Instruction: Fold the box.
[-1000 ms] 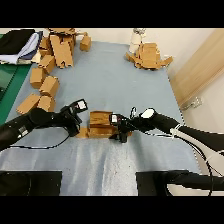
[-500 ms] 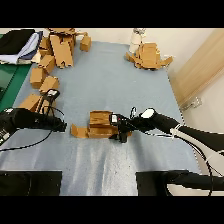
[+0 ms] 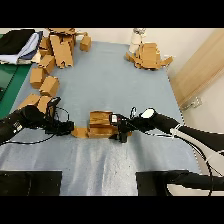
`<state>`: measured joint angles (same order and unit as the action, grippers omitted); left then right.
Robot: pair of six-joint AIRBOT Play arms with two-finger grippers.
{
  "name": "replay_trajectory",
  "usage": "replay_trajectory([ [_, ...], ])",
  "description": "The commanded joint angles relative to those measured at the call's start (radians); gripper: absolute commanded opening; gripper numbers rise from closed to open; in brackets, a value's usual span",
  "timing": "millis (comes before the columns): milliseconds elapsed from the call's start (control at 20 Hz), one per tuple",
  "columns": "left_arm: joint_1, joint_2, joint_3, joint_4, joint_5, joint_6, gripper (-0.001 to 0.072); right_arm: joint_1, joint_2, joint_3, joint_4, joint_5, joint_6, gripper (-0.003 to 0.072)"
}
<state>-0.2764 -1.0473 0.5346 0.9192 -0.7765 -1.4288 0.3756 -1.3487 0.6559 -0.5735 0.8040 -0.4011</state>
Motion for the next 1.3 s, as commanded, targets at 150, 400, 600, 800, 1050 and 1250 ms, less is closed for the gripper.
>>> replay_trajectory([
  [150,0.002,-0.033,-0.001,-0.100,0.014,0.034,0.0013,0.000,-0.001,-0.001,0.001,0.000,0.000,0.0530],
  [400,-0.048,-0.036,-0.001,-0.112,0.019,0.034,0.0012,0.000,-0.001,-0.001,0.000,0.000,0.000,0.0531],
  [600,-0.098,-0.051,0.000,-0.122,0.042,0.025,0.0012,0.000,-0.001,-0.001,0.001,0.000,0.000,0.0530],
  [800,-0.097,-0.034,0.000,-0.153,0.032,0.026,0.0012,0.000,-0.001,-0.001,0.000,0.000,0.000,0.0531],
  [1050,-0.098,0.023,0.000,-0.245,0.071,0.051,0.0013,0.000,-0.001,-0.001,0.000,0.000,0.000,0.0531],
  [1250,-0.098,0.023,0.000,-0.312,0.113,0.054,0.0014,0.000,-0.001,-0.001,0.001,0.000,0.000,0.0530],
])
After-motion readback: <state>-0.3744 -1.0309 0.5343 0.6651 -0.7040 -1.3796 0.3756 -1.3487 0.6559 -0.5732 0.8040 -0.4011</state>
